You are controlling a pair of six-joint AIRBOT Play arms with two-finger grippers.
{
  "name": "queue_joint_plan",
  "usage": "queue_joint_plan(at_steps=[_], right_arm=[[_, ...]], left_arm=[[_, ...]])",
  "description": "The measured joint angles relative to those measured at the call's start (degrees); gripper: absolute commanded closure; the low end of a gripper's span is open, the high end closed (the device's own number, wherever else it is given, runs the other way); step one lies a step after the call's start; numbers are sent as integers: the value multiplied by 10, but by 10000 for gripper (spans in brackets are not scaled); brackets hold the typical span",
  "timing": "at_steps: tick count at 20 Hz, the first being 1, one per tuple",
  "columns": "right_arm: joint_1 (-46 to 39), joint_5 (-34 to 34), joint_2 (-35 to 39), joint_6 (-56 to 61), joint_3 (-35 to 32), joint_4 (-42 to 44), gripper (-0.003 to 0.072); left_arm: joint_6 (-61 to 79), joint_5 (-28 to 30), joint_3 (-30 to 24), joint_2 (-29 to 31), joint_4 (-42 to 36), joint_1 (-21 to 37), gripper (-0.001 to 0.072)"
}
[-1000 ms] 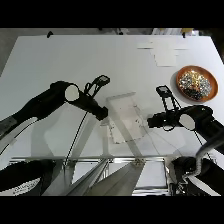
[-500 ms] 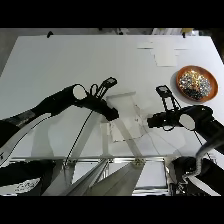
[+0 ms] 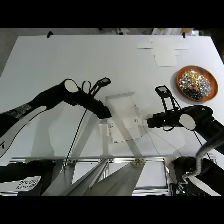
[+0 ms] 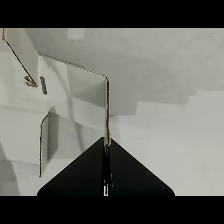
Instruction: Fold the box and place the chain.
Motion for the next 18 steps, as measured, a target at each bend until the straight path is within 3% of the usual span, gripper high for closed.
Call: queue_joint_plan(at_steps=[3,4,5,6,7,8,9,14,18], right_arm=[[0,0,0,0,0,5,670],[0,0,0,0,0,5,670],[0,0,0,-1,0,6,670],[0,0,0,-1,0,7,670],[0,1,0,-1,0,7,670],[0,1,0,-1,0,6,670],[0,1,0,-1,0,7,670],[0,2,1,-1,0,9,665],[0,16,11,-2,10,15,475]], left_arm=[[46,-26,0,-10,-27,7,368],[56,-31,0,-16,-33,6,405],[63,-35,0,-22,-36,5,507],[69,-39,0,-28,-40,5,518],[75,-42,0,-32,-41,5,574],[82,-42,0,-35,-42,5,680],[92,-42,0,-37,-43,4,707],[174,-27,0,-40,-45,4,708],[256,-14,0,-28,-47,1,708]])
